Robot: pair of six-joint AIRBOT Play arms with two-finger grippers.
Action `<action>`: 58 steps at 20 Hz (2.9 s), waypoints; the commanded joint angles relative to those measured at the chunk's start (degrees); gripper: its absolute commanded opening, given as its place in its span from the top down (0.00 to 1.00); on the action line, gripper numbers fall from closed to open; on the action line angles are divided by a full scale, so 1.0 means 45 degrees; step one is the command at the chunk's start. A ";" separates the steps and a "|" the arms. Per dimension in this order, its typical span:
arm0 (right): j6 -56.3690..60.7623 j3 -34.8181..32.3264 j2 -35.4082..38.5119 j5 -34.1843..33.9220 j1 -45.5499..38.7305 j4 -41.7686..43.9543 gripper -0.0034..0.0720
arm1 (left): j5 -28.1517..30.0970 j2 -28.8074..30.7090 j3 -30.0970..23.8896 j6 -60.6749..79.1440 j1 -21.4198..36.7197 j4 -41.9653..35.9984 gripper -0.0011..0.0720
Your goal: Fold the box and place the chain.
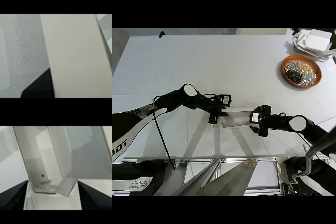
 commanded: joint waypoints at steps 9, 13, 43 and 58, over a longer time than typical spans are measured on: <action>-0.2327 0.0015 -0.1559 0.2059 -0.0039 0.2540 0.03 | 0.0005 0.0000 0.0000 0.0005 -0.0005 0.0005 0.97; -0.2322 0.0015 -0.1739 0.2341 -0.0039 0.2531 0.03 | 0.0010 0.0000 0.0000 0.0010 -0.0005 0.0005 0.97; -0.5425 0.0015 -0.3162 0.1579 -0.1010 0.4439 0.31 | 0.0005 0.0000 0.0000 0.0010 -0.0005 0.0010 0.97; -0.5979 0.0015 -0.3405 0.0971 -0.1015 0.4881 0.43 | 0.0005 0.0000 0.0000 0.0005 -0.0005 0.0010 0.97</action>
